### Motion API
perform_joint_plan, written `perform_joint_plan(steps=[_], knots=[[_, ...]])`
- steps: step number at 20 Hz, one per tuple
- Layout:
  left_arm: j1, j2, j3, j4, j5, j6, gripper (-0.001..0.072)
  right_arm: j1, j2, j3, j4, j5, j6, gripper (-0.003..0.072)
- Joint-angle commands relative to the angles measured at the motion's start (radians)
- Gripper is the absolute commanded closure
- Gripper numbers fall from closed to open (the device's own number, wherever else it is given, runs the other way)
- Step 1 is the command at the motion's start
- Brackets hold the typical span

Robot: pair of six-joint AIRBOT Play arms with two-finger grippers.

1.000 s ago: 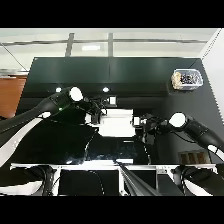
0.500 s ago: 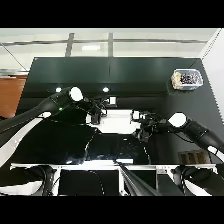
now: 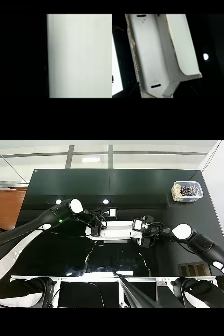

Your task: Fold the box and place the chain.

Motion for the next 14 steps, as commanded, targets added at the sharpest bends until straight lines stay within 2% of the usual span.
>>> perform_joint_plan(steps=[1, 4, 5, 7, 8, 14], knots=[[0.000, 0.000, 0.000, 0.001, 0.001, 0.001, 0.0682, -0.012, -0.008, 0.013, 0.056, -0.010, -0.092, -0.0026], [0.000, 0.000, 0.000, 0.000, 0.000, 0.001, 0.0682, -0.052, -0.050, 0.015, 0.142, 0.057, -0.157, -0.0026], [0.000, 0.000, 0.000, 0.000, 0.000, 0.001, 0.0682, -0.072, -0.067, 0.015, 0.222, 0.074, -0.187, -0.0025], [0.000, 0.000, 0.000, 0.001, 0.002, 0.001, 0.0682, -0.111, -0.109, 0.015, 0.317, 0.171, -0.288, -0.0026], [0.000, 0.000, 0.000, 0.001, 0.002, 0.001, 0.0682, -0.122, -0.132, 0.015, 0.321, 0.201, -0.307, -0.0026], [0.000, 0.000, 0.000, 0.000, -0.003, 0.000, 0.0682, -0.113, -0.213, 0.015, 0.266, 0.214, -0.328, -0.0025]])
